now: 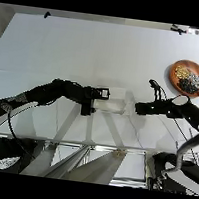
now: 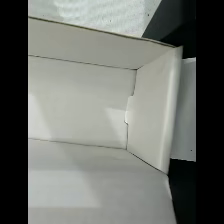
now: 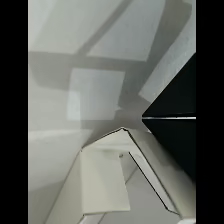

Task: Fold the box and place the chain.

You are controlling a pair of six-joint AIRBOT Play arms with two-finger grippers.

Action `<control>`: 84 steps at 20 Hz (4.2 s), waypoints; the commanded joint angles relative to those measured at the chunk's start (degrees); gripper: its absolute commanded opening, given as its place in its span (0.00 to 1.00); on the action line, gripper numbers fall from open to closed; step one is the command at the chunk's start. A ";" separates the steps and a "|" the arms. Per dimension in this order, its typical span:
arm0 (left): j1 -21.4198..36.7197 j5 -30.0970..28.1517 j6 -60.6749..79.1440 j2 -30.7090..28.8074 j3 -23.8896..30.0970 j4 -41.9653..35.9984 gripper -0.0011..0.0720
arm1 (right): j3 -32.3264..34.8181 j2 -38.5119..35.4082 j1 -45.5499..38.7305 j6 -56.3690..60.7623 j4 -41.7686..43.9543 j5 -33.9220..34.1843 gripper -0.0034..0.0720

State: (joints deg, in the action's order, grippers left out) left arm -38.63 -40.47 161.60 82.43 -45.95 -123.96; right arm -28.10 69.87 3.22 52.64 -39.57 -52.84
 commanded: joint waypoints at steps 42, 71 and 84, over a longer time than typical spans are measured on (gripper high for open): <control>-0.02 0.02 0.00 -0.02 0.02 0.00 0.56 | -8.48 -2.23 -1.31 10.51 -15.15 -10.34 0.58; -0.02 0.02 0.00 -0.02 0.02 0.00 0.56 | -8.81 -4.48 12.07 11.87 -6.36 -3.91 0.81; -0.02 0.02 0.00 -0.02 0.02 0.00 0.56 | -14.47 -3.80 23.63 38.66 -26.25 2.34 0.72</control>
State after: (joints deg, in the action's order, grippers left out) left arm -38.68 -40.42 161.60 82.46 -45.95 -123.96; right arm -40.05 65.67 24.62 83.85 -59.05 -49.98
